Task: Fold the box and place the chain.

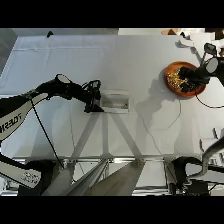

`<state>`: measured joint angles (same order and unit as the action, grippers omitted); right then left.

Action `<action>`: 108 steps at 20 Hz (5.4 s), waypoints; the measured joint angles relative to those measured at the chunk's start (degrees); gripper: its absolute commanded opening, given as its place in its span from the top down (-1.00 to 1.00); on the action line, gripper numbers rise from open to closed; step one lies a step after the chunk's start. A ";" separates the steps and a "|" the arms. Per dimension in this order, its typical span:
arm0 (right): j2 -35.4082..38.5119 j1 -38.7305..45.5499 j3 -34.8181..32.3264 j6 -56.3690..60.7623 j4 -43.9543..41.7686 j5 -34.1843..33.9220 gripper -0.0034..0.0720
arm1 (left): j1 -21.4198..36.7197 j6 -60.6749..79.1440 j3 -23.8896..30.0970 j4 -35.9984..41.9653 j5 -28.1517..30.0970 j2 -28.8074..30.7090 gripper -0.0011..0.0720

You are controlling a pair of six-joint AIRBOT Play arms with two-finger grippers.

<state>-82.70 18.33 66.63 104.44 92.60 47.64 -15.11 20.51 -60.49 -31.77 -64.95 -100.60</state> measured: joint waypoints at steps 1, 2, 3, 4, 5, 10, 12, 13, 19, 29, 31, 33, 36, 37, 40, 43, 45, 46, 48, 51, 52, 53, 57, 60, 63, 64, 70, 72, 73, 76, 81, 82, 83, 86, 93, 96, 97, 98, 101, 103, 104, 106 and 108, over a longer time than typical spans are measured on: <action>-2.14 0.44 1.66 -1.09 -0.68 0.11 -0.54 | 0.00 0.00 0.00 0.00 0.00 0.00 0.27; -4.42 0.79 3.56 -2.05 -1.42 0.17 -0.54 | 0.00 0.02 0.00 0.00 0.00 0.00 0.27; -6.36 1.01 5.18 -2.60 -1.86 0.33 -0.54 | 0.00 0.00 0.00 0.00 0.00 0.00 0.27; -8.26 1.20 6.64 -3.15 -2.58 0.59 -0.53 | 0.00 0.00 0.00 0.00 0.00 0.00 0.27; -9.79 1.31 7.74 -3.58 -3.06 0.63 -0.53 | 0.00 0.00 0.00 0.00 0.00 0.00 0.27; -15.10 1.57 10.19 -5.60 -5.07 1.73 -0.47 | 0.00 0.00 0.00 0.02 0.00 0.00 0.27; -16.13 1.57 10.47 -7.04 -6.34 2.45 -0.14 | 0.00 0.00 0.00 0.02 0.00 0.00 0.27; -16.48 1.57 10.56 -7.54 -6.84 2.82 0.00 | 0.00 0.00 0.00 0.02 0.00 0.00 0.27; -17.11 1.62 10.84 -8.74 -8.11 3.96 0.89 | 0.00 0.00 0.00 0.02 0.04 0.00 0.27; -8.37 -1.20 10.80 -16.94 -5.14 9.11 0.90 | 0.00 0.00 0.00 0.02 0.04 0.00 0.27; -5.07 -1.79 10.73 -17.94 -4.63 10.45 0.90 | 0.00 0.00 0.00 0.02 0.04 0.00 0.27; -1.66 -2.14 9.97 -18.62 -4.33 12.28 0.90 | 0.00 0.00 0.00 0.00 0.02 0.00 0.27; 4.57 -2.38 5.44 -19.06 -4.26 13.77 0.90 | 0.00 0.00 0.00 0.00 0.02 0.00 0.27; 6.97 -2.45 2.99 -19.21 -4.26 13.99 0.90 | 0.00 0.00 0.00 0.02 0.02 0.00 0.27; 13.38 -2.78 -4.57 -19.37 -4.26 14.45 0.90 | 0.00 0.00 0.00 0.00 0.02 0.00 0.27; 18.34 -5.22 -11.37 -19.89 -4.33 14.56 0.90 | 0.00 0.00 0.00 0.00 0.02 0.00 0.27; 20.37 -8.33 -14.97 -20.22 -4.39 14.60 0.90 | 0.00 0.00 0.00 0.02 0.02 0.00 0.27; 20.96 -10.10 -16.28 -20.31 -4.39 14.60 0.90 | 0.00 0.00 0.00 0.00 0.02 0.00 0.27; 21.77 -14.49 -18.16 -20.26 -4.39 14.21 0.90 | 0.00 0.00 0.00 0.02 0.02 0.00 0.27; 22.18 -21.42 -19.41 -18.62 -4.55 12.41 0.90 | 0.00 0.00 0.00 0.00 0.02 0.00 0.27; 22.14 -23.89 -19.61 -17.64 -4.50 11.50 0.90 | 0.00 0.00 0.00 0.00 0.02 0.00 0.27; 21.94 -26.16 -19.76 -16.81 -4.50 10.64 0.90 | 0.00 0.00 0.00 0.00 0.02 0.00 0.27; 20.09 -34.69 -20.04 -12.37 -4.50 7.26 0.90 | 0.00 0.00 0.00 0.02 0.00 0.00 0.27; 18.93 -39.71 -20.11 -9.66 -4.66 3.98 0.90 | 0.00 0.00 0.00 0.00 0.02 0.00 0.27; 18.25 -42.93 -20.13 -7.43 -4.76 -0.15 0.90 | 0.00 0.00 0.00 0.02 0.00 0.00 0.27; 18.10 -43.50 -20.13 -6.54 -4.76 -1.62 0.90 | 0.00 0.00 0.00 0.02 0.00 0.00 0.27; 17.81 -44.81 -19.98 -3.26 -4.66 -6.64 0.90 | 0.00 -0.02 0.00 0.02 0.02 0.00 0.27; 17.73 -45.00 -19.58 -2.80 -4.55 -7.74 0.90 | 0.00 -0.02 0.00 0.02 0.02 0.00 0.27; 17.46 -45.22 -19.12 -2.62 -4.55 -8.11 0.90 | 0.00 -0.02 0.00 0.00 0.00 0.00 0.27; 15.39 -46.69 -16.87 -2.40 -4.48 -8.59 0.90 | 0.00 -0.02 0.00 0.02 0.00 0.00 0.27; 9.14 -51.32 -10.36 -2.27 -4.50 -8.90 0.90 | 0.00 0.00 0.00 0.02 0.00 0.00 0.27; 7.93 -52.17 -9.05 -2.27 -4.50 -9.03 0.90 | 0.00 0.00 0.00 0.02 0.00 0.00 0.27; 6.64 -53.00 -7.69 -2.27 -4.50 -9.18 0.90 | 0.00 0.00 0.00 0.00 0.00 0.00 0.27; 3.69 -54.66 -4.94 -2.27 -4.50 -9.49 0.90 | 0.00 0.00 0.00 0.02 0.00 0.00 0.27; -0.07 -55.58 -3.28 -2.27 -1.38 -7.87 0.89 | 0.00 0.00 0.00 0.02 0.02 0.00 0.27; -0.79 -55.63 -3.17 -2.27 -0.28 -6.47 0.88 | 0.00 0.00 0.00 0.02 0.00 0.00 0.27; -0.92 -55.63 -3.13 -2.25 -0.09 -5.99 0.87 | 0.00 0.00 0.00 0.02 0.00 0.00 0.27; -0.98 -55.63 -3.08 -2.27 0.07 -5.88 0.87 | 0.00 0.00 0.00 0.02 0.00 0.00 0.27; -1.01 -55.63 -3.08 -2.27 0.00 -5.22 0.58 | 0.00 0.00 0.00 0.02 0.00 0.00 0.27; -0.66 -55.63 -3.08 -2.27 -0.46 -5.05 0.58 | 0.00 0.00 0.00 0.00 0.02 0.00 0.27; -0.37 -55.63 -3.08 -2.27 -0.66 -4.94 0.58 | 0.00 0.00 0.00 0.02 0.00 0.00 0.27; 0.17 -55.63 -3.08 -2.27 -0.94 -4.87 0.58 | 0.00 0.00 0.00 0.00 0.02 0.00 0.27; 1.03 -55.63 -3.08 -2.43 -1.11 -4.55 0.58 | 0.00 0.00 0.00 0.00 0.00 0.00 0.27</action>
<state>-81.67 -37.30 63.55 102.02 91.48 43.09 -15.11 20.51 -60.49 -31.77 -64.95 -100.60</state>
